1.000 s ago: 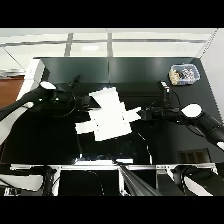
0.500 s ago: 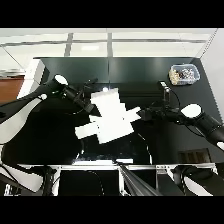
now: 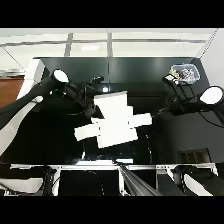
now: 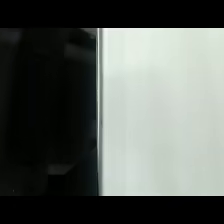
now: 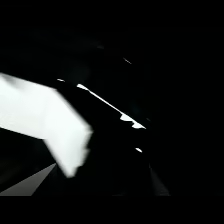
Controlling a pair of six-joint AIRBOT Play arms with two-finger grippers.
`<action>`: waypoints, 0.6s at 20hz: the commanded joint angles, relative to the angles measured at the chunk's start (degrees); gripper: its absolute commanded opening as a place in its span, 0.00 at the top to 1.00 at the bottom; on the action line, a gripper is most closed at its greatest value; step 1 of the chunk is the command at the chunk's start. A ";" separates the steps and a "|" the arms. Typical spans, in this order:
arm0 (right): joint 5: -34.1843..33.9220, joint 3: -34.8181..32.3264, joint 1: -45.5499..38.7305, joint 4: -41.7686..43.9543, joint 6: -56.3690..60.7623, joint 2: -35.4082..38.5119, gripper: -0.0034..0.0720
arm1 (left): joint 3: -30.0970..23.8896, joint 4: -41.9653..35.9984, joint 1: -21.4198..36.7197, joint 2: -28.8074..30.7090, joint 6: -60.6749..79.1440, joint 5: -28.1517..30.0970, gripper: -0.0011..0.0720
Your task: Fold the box and place the chain.
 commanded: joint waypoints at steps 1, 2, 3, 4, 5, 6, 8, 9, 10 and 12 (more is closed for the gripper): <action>1.22 2.12 -2.19 -8.46 0.09 0.07 0.10 | -8.11 0.17 -5.03 7.32 9.44 15.28 0.95; -0.74 2.05 -2.12 -5.16 0.09 0.02 0.10 | -9.97 0.31 -6.36 7.30 15.23 18.93 0.95; -3.50 1.66 -2.12 -1.44 -2.27 0.00 0.10 | -10.82 0.94 -7.54 6.58 23.76 20.85 0.95; -6.05 0.90 -2.10 1.70 -8.39 0.00 0.10 | -10.67 1.64 -8.48 5.46 29.83 22.12 0.95; -8.07 -0.28 -2.12 3.78 -15.74 0.00 0.10 | -10.32 1.66 -9.11 4.42 31.15 24.72 0.95; -9.60 -1.84 -2.12 5.25 -22.71 -0.02 0.10 | -10.19 1.68 -9.42 3.41 30.95 28.68 0.95; -13.07 -5.95 -2.10 10.12 -32.94 -0.22 0.10 | -10.12 1.66 -9.35 1.73 30.95 34.16 0.95; -13.53 -7.87 -2.10 13.73 -36.59 -0.50 0.10 | -9.84 1.66 -9.27 1.03 30.95 34.60 0.95; -13.42 -9.70 -1.88 17.51 -40.02 -0.92 0.10 | -9.38 1.64 -9.22 0.37 30.93 34.05 0.95; -13.46 -12.44 0.11 21.88 -44.30 -1.49 0.09 | -9.05 1.62 -9.25 -0.07 30.95 32.22 0.95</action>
